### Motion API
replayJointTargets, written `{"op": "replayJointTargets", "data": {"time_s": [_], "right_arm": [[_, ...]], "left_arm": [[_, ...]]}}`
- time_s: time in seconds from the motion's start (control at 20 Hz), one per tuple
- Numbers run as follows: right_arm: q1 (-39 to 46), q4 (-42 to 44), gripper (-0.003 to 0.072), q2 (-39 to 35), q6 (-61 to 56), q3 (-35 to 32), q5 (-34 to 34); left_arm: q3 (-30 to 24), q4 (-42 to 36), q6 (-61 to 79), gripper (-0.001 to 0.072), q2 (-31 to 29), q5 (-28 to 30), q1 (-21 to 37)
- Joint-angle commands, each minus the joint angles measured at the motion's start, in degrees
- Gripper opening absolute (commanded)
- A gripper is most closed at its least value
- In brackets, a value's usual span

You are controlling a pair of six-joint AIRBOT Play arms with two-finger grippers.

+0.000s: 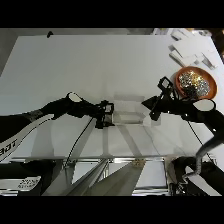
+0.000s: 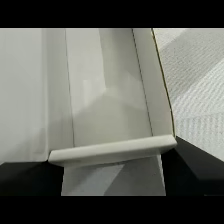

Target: Fold the box and place the chain.

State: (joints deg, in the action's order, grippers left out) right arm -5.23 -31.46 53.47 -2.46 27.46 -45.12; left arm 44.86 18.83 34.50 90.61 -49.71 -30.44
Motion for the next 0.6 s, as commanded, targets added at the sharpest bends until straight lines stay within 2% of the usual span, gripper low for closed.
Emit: {"op": "replayJointTargets", "data": {"time_s": [0.0,0.1,0.25,0.3,0.35,0.4,0.45,0.5,0.55], "right_arm": [[0.00,-21.94,0.0018,-7.80,-0.79,0.04,-5.66],[-0.04,-30.08,0.0019,-8.74,-0.76,0.00,-10.78],[-0.04,-30.77,0.0019,-7.13,-0.72,-0.35,-9.55],[-0.07,-30.40,0.0053,-5.79,-0.57,-0.35,-8.96],[-0.07,-30.18,0.0198,-3.98,0.46,-0.35,-8.20],[-0.07,-30.16,0.0309,-2.08,1.51,-0.35,-7.32],[-0.07,-30.08,0.0370,0.02,1.46,-0.35,-6.12],[-0.07,-29.75,0.0360,1.64,1.49,-0.33,-5.38],[-0.07,-29.20,0.0308,2.95,1.53,-0.33,-4.37]], "left_arm": [[0.02,0.02,-0.02,0.0195,0.02,-0.02,-0.02],[0.02,0.04,-0.02,0.0195,0.02,0.00,-0.02],[0.02,0.04,-0.02,0.0195,0.02,-0.04,-0.02],[0.02,0.02,-0.04,0.0195,0.02,-0.02,-0.02],[0.02,0.02,-0.02,0.0195,0.02,-0.07,-0.02],[0.02,0.04,-0.02,0.0195,0.02,-0.02,-0.02],[0.02,0.02,-0.02,0.0195,0.02,-0.02,-0.02],[0.02,0.02,-0.02,0.0195,0.04,-0.04,-0.02],[0.02,0.02,-0.02,0.0195,0.02,-0.04,-0.02]]}}
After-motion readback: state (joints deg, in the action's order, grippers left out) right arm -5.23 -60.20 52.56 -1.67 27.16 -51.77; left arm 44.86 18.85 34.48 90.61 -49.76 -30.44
